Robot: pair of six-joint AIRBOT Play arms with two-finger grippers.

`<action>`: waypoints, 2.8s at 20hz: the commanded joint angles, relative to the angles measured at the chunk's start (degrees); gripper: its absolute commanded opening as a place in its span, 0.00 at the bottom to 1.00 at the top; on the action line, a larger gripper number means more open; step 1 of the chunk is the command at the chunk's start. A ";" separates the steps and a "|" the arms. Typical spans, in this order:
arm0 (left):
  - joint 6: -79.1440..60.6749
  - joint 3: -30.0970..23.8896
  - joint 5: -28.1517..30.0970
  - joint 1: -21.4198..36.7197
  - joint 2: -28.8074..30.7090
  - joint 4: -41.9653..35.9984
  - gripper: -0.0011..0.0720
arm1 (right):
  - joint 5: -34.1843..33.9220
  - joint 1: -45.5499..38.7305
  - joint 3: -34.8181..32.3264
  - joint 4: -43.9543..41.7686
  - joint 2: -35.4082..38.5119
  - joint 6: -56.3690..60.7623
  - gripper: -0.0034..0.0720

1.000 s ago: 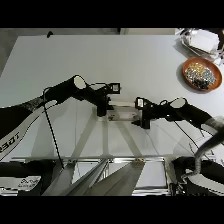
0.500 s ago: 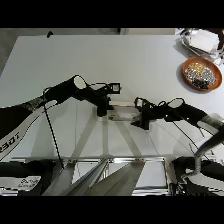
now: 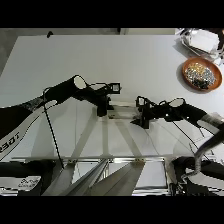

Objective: Fold the box and place the chain.

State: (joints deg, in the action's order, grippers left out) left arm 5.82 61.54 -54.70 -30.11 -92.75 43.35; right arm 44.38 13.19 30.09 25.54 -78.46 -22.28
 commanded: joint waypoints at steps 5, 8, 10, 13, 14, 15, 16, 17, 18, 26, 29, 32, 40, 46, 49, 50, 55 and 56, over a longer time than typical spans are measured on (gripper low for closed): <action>-0.02 0.00 0.00 0.00 -0.02 0.02 0.02 | 0.04 -0.04 -0.02 -0.33 -0.04 -0.61 0.58; -0.02 0.00 0.00 0.00 -0.02 0.02 0.02 | -0.02 -0.04 -0.02 -0.31 -0.04 -0.42 0.58; -0.02 0.00 0.00 0.00 -0.02 0.02 0.02 | -0.02 -0.04 -0.02 -0.31 -0.04 -0.42 0.58; -0.02 0.00 0.00 0.00 -0.02 0.02 0.02 | -0.02 -0.04 -0.02 -0.31 -0.04 -0.42 0.58; -0.02 0.00 0.00 0.00 -0.02 0.02 0.02 | -0.02 -0.04 -0.02 -0.31 -0.04 -0.42 0.58; -0.02 0.00 0.00 0.00 -0.02 0.02 0.02 | -0.02 -0.04 -0.02 -0.33 -0.04 -0.42 0.58; -0.02 0.00 0.00 0.00 -0.02 0.02 0.02 | -0.02 -0.04 -0.02 -0.31 -0.04 -0.42 0.58; -0.02 0.00 0.00 0.00 -0.02 0.02 0.02 | -0.02 -0.04 -0.02 -0.31 -0.04 -0.42 0.58; 0.00 0.00 0.00 0.00 -0.02 0.02 0.02 | -0.02 -0.04 -0.02 -0.33 -0.04 -0.42 0.58; -0.20 0.00 2.32 0.00 0.04 -5.53 0.04 | -0.02 -0.04 -0.02 -0.33 -0.04 -0.42 0.58; -0.20 0.00 2.34 -0.02 0.04 -5.57 0.04 | -0.02 -0.04 -0.02 -0.31 -0.04 -0.42 0.58; -0.17 0.00 1.31 0.00 0.04 -5.53 0.04 | -0.02 -0.04 -0.02 -0.33 -0.04 -0.42 0.58; 5.42 0.00 -1.90 0.52 0.52 4.42 0.97 | -0.02 -0.04 -0.02 -0.31 -0.04 -0.42 0.58; 13.51 0.00 -7.89 5.84 6.64 13.31 0.96 | -0.02 -0.04 -0.02 -0.31 -0.04 -0.42 0.58; 13.53 0.00 -14.12 6.97 7.58 13.00 0.83 | 0.00 -0.04 -0.02 -0.31 -0.04 -0.42 0.58; 13.55 0.00 -15.69 6.97 7.72 12.96 0.66 | -0.04 -0.04 -0.02 -0.31 -0.04 -0.42 0.58; 11.89 0.00 -21.38 6.08 8.28 2.49 0.02 | -0.02 -0.04 -0.02 -0.31 -0.04 -0.42 0.58; 10.32 0.00 -20.98 5.22 8.28 -0.39 0.02 | -0.02 -0.04 -0.02 -0.31 -0.04 -0.42 0.58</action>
State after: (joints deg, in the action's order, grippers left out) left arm 18.15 61.54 -72.97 -24.01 -84.73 50.15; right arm 44.34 13.17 30.09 25.23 -78.50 -22.72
